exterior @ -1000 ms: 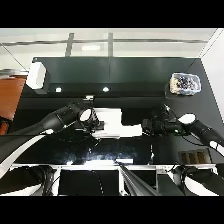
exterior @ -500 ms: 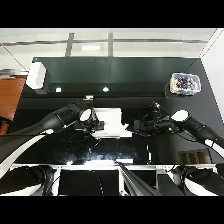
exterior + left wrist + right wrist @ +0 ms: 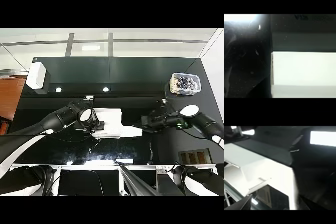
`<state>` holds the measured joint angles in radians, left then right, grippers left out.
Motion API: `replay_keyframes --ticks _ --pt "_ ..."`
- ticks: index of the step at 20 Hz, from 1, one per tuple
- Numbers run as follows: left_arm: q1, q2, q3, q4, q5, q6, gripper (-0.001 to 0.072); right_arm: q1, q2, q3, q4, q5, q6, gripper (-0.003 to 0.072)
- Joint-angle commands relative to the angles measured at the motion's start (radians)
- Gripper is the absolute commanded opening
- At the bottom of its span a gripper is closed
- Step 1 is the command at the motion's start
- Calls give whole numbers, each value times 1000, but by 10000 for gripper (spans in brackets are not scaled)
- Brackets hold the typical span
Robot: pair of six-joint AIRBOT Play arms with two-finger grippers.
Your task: Fold the box and place the chain.
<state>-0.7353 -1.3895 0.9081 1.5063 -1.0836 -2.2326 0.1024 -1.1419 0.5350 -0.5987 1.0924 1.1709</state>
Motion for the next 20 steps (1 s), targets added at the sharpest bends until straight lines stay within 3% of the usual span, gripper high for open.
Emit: replay_keyframes --ticks 1,2,3,4,9,14,20 --pt "0 -1 0 0 -2 0 27 -190 47 4 -121 126 -1 661" --pt "0 -1 0 0 -2 0 27 -238 58 3 -148 143 -1 503" --pt "0 -1 0 0 -2 0 27 -278 61 -1 -169 154 0 237" --pt "0 -1 0 0 -2 0 27 -299 61 -14 -177 149 0 25" --pt "0 -1 0 1 -1 4 27 -198 39 -140 -126 -22 40 17" --pt "0 -1 0 1 0 4 27 9 -71 -141 41 -160 24 17" --pt "0 -1 0 0 -4 4 27 110 -185 -104 251 -178 -134 17"
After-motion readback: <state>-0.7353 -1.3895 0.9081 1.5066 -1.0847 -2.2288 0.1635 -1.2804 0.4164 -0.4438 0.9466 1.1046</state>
